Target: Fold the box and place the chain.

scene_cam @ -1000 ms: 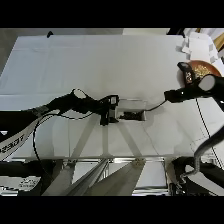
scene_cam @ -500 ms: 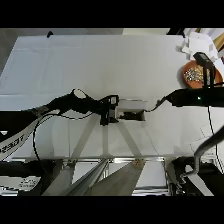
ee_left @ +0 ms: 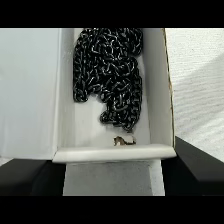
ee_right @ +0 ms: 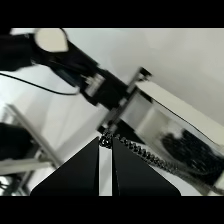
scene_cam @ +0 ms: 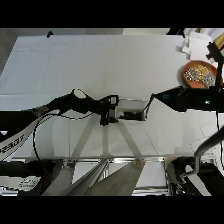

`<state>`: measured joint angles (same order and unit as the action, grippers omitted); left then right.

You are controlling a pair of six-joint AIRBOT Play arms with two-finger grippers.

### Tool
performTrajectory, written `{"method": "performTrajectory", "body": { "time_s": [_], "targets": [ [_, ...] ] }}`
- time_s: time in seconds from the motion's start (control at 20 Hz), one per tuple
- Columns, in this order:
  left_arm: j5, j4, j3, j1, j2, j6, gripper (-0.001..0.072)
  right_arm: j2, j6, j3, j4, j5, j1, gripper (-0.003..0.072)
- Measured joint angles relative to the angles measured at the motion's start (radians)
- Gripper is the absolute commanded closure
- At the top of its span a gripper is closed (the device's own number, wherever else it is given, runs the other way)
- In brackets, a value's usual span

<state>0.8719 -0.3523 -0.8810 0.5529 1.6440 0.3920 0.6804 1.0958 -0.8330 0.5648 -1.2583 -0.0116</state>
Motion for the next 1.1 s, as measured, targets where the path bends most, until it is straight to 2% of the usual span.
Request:
{"method": "performTrajectory", "body": {
  "time_s": [0.15, 0.35, 0.65, 1.1],
  "targets": [
    [0.0, 0.0, 0.0, 0.0, 0.0, 0.0, 0.0423, -0.002, -0.053, 0.0, -0.082, 0.027, 0.03, 0.0671],
    [0.0, 0.0, 0.0, 0.0, 0.0, 0.0, 0.0423, 0.016, -0.124, 0.0, -0.111, 0.139, 0.139, 0.0671],
    [0.0, 0.0, 0.0, 0.0, 0.0, 0.0, 0.0423, 0.123, -0.152, 0.0, 0.022, 0.245, 0.275, 0.067],
    [0.0, 0.0, 0.0, 0.0, 0.0, 0.0, 0.0423, 0.349, -0.158, 0.001, 0.171, 0.248, 0.359, 0.067]
  ]
}}
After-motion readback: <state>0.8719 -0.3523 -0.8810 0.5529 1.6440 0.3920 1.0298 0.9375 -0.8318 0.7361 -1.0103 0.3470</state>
